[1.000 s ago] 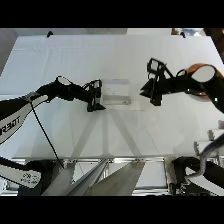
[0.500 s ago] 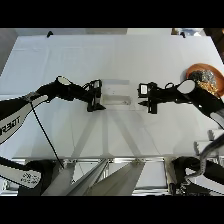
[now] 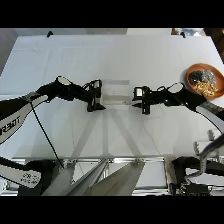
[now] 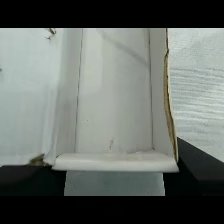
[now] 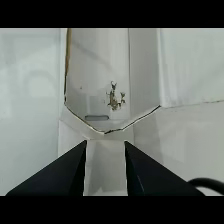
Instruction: Fold the box and place the chain.
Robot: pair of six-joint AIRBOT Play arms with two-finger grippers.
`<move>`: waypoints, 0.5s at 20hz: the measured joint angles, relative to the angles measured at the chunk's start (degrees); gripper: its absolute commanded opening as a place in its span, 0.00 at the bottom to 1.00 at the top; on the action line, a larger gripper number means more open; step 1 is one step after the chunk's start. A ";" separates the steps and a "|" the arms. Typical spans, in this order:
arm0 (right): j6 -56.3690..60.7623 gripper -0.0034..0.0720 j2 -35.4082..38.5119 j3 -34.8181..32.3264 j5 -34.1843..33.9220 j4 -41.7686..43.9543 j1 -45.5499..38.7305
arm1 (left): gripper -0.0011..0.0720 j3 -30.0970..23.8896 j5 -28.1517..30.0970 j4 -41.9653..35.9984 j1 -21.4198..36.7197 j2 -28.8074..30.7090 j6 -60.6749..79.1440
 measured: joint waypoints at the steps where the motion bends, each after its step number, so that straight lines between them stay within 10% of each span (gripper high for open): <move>1: -0.44 0.40 -0.22 0.00 -0.04 0.83 0.00 | 0.21 0.00 0.00 0.02 0.00 0.00 0.02; 10: -3.67 0.32 -0.79 0.00 -0.35 9.16 1.64 | 0.21 0.00 -0.02 0.04 0.02 0.00 0.04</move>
